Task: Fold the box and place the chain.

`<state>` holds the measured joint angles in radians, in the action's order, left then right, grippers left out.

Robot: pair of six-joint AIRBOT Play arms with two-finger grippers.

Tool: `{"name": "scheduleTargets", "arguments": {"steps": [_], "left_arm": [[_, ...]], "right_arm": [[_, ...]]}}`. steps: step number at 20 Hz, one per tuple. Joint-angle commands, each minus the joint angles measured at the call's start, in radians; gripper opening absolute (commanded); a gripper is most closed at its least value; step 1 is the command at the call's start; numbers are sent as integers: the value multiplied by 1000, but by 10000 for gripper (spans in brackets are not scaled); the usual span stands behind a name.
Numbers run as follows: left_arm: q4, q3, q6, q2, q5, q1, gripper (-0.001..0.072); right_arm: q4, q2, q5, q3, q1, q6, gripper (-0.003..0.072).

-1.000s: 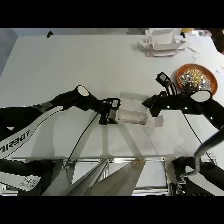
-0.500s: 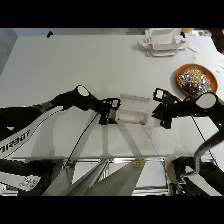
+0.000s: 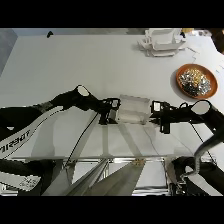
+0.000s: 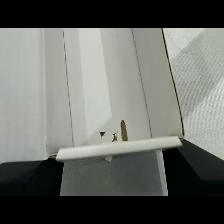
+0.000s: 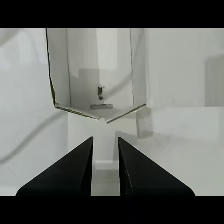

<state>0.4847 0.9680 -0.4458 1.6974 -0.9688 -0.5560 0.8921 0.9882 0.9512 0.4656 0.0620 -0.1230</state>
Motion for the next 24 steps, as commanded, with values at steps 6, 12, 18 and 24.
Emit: {"name": "scheduleTargets", "arguments": {"steps": [6, 12, 18, 24], "left_arm": [[0, 1, 0, 0, 0, 1, 10], [0, 1, 0, 0, 0, 1, 10], [0, 1, 0, 0, 0, 1, 10], [0, 1, 0, 0, 0, 1, 10]], "right_arm": [[-67, 43, -40, -18, 1, -69, 158], [-158, 73, -31, -18, 2, -149, 157], [-228, 111, -47, -18, 2, -182, 156], [-272, 137, -110, -18, 79, -200, 197]]}}
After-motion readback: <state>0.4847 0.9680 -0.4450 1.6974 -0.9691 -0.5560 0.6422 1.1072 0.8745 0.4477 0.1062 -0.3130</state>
